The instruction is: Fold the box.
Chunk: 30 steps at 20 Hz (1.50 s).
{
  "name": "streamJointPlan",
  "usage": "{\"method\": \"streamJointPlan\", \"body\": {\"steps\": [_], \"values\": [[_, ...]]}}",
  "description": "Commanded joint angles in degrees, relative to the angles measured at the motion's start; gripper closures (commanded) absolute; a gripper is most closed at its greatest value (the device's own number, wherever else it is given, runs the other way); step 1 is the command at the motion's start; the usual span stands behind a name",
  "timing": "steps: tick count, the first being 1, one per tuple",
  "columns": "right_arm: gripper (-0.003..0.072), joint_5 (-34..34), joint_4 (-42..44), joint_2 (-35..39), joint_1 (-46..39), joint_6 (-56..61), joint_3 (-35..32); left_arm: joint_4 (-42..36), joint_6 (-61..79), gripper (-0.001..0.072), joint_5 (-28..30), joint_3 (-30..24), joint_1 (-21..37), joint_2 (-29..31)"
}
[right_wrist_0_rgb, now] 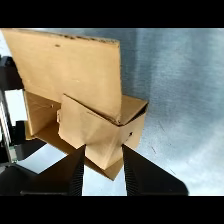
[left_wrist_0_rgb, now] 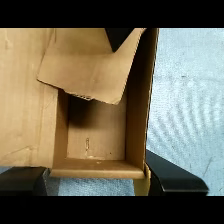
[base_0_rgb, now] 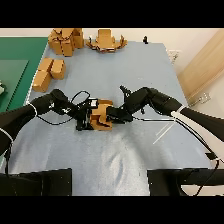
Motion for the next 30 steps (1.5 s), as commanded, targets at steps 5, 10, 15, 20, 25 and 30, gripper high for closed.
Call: {"method": "streamJointPlan", "body": {"steps": [5,10,15,20,25,30], "values": [[0.0309,-5.68,-5.73,0.04,0.74,4.68,2.67,0.0,0.02,0.0691,-0.02,0.04,0.0,0.0],[0.0309,-2.97,-6.29,0.02,0.74,5.09,2.67,-0.02,0.02,0.0691,0.0,0.04,0.0,0.0],[0.0309,-2.69,-6.82,-3.37,1.99,5.38,5.44,-0.02,0.04,0.0692,0.11,0.04,0.0,0.0],[0.0309,-13.77,-14.49,-9.73,5.49,15.37,13.35,-0.02,0.02,0.0692,0.0,0.04,0.0,0.0],[0.0309,-17.09,-18.27,-10.67,7.54,21.81,14.21,-0.46,0.04,0.0692,0.07,0.04,0.0,0.0],[0.0309,-16.63,-18.23,-10.62,7.54,22.21,14.21,-0.44,0.02,0.0691,0.0,0.04,0.0,-0.02]]}}
